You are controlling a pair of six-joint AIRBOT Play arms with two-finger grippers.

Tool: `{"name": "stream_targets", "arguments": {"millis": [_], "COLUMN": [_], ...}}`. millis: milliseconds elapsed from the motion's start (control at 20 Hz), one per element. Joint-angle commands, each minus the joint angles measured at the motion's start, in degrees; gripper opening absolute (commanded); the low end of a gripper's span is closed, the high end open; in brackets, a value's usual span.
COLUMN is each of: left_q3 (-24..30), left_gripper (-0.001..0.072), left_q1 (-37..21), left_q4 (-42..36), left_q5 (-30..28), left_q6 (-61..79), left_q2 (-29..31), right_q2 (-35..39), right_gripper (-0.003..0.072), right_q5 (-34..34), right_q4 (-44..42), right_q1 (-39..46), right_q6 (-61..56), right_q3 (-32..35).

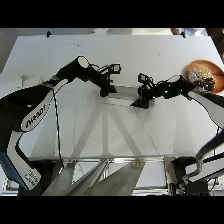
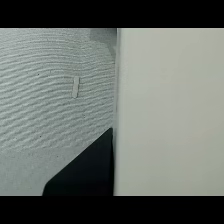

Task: Fold the box and place the chain.

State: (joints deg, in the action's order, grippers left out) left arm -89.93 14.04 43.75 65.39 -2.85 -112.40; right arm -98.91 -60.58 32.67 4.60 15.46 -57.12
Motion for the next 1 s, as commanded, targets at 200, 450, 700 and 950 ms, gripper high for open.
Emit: {"name": "stream_targets", "arguments": {"millis": [200, 450, 700, 950], "left_q3": [-0.02, -0.02, -0.02, -0.02], "left_gripper": [0.0016, 0.0016, 0.0016, 0.0016], "left_q1": [-0.02, -0.02, -0.02, -0.02], "left_q4": [0.02, 0.02, 0.02, 0.02], "left_q5": [-0.02, -0.02, -0.02, -0.02], "left_q6": [0.00, 0.00, 0.00, 0.00], "left_q2": [-0.02, -0.02, -0.02, -0.02], "right_q2": [-0.02, -0.02, -0.02, -0.02], "right_gripper": [0.0498, 0.0334, 0.0331, 0.0330], "right_q5": [-0.02, -0.04, 0.00, -0.04], "right_q4": [-0.11, -0.11, -0.11, -0.13], "right_q1": [0.00, 0.00, 0.00, 0.00], "right_q6": [0.00, 0.00, 0.00, 0.00], "right_q3": [-0.04, -0.04, -0.04, -0.04]}}
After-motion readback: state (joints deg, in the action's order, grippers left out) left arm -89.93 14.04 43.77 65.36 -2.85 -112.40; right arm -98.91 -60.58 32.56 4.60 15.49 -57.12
